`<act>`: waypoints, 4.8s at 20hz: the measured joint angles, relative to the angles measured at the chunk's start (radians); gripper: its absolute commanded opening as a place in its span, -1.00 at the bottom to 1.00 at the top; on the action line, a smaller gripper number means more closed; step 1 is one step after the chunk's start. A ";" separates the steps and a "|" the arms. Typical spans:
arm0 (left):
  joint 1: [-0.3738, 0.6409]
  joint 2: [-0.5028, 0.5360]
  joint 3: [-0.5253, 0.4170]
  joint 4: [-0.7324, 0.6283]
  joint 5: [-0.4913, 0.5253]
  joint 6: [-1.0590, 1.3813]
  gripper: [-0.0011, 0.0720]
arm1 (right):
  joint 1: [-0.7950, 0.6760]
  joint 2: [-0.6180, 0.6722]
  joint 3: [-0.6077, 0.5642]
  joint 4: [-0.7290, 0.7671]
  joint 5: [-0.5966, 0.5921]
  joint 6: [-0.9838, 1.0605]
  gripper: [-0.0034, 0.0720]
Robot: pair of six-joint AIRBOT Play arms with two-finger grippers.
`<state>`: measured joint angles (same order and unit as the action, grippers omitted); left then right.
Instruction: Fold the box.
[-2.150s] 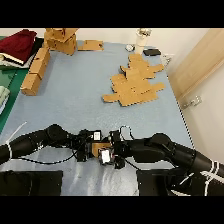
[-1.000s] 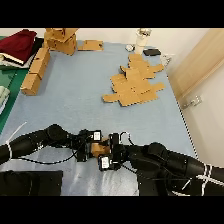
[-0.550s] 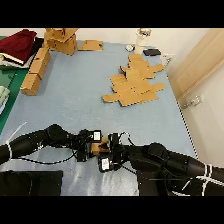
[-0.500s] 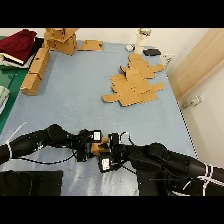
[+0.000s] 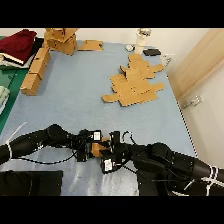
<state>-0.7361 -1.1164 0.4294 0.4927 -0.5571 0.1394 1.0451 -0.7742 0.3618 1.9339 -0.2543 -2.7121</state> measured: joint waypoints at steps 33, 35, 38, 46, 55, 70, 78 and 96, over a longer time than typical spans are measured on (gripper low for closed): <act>0.000 0.000 0.000 0.000 0.000 0.000 0.71 | 0.002 0.055 -0.011 -0.269 -0.033 0.183 -0.01; 0.000 0.000 0.000 0.000 0.000 0.000 0.71 | 0.000 0.059 -0.010 -0.276 -0.034 0.184 -0.01; 0.000 0.000 0.000 0.000 0.000 0.000 0.71 | -0.006 0.061 -0.010 -0.318 -0.034 0.214 -0.22; 0.000 0.000 0.000 0.000 0.000 0.000 0.71 | -0.008 0.037 -0.010 -0.409 -0.032 0.296 -0.22; 0.000 0.000 0.000 0.000 0.000 0.000 0.71 | 0.009 0.027 -0.010 -0.336 -0.064 0.304 -0.22; 0.000 0.000 0.000 0.000 0.000 0.000 0.71 | 0.009 0.130 0.007 -0.239 -0.154 0.338 -0.13; 0.000 0.000 0.000 0.000 0.000 0.000 0.71 | 0.010 0.211 -0.048 0.193 -0.422 1.109 -0.90; 0.000 0.000 0.000 0.000 0.000 0.000 0.71 | 0.002 0.090 -0.186 0.325 0.211 1.704 -0.90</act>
<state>-0.7361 -1.1164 0.4294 0.4931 -0.5571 0.1394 1.0473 -0.6838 0.1761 2.2593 -0.0433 -1.0080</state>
